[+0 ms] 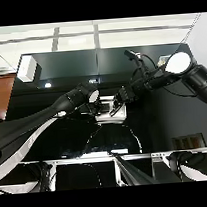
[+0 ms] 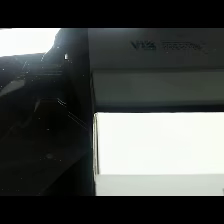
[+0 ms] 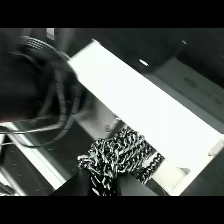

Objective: Fold the box and place the chain.

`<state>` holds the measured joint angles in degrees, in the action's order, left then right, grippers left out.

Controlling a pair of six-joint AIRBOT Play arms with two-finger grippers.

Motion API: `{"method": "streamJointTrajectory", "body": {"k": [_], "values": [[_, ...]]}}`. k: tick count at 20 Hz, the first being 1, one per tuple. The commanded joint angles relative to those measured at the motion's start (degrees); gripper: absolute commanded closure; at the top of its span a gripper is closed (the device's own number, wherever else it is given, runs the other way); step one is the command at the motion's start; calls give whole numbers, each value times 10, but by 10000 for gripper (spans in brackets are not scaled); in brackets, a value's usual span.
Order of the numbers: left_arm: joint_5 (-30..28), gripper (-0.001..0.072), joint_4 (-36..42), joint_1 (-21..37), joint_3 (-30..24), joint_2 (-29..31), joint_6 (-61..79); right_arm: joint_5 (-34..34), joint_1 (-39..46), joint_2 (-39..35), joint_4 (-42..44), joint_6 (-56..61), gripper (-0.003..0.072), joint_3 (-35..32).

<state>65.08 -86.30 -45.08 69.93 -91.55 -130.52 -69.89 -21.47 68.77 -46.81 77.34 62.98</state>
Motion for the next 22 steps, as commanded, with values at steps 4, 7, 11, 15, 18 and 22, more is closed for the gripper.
{"method": "streamJointTrajectory", "body": {"k": [4,7,11,15,18,22], "values": [[-1,685,0,0,0,0,0,53,-12,11,-30,4,659,-60],[-1,684,0,0,0,0,0,53,-2,10,-50,8,361,-66],[0,685,0,0,0,0,0,5,87,-33,-89,9,362,-48],[-3,684,0,0,0,0,0,-16,174,-90,-146,8,362,-48],[-5,684,2,0,0,0,0,-9,186,-95,-174,8,362,-48],[-8,684,14,0,0,0,-11,18,186,-95,-174,-4,362,-48]]}}
